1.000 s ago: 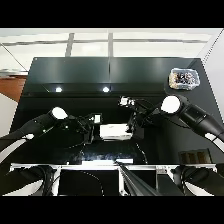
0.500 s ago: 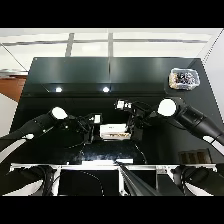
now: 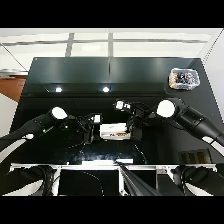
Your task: Fold the box and place the chain.
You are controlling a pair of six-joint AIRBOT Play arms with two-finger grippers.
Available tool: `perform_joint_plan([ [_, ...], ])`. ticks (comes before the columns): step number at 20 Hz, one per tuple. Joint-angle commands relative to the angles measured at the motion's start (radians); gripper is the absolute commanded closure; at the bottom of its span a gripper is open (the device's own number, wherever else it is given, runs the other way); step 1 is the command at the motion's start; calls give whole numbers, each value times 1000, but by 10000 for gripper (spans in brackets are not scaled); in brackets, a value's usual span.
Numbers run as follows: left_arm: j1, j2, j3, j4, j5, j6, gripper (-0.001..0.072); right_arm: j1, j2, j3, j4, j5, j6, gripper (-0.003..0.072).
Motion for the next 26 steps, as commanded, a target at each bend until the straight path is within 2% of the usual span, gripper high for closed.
perform_joint_plan([
  [1,-1,-1,0,0,0,1,208,0,-1,-1,-2,3,1,405],
  [26,-1,-1,0,0,0,1,207,3,-1,-1,-2,2,41,404],
])
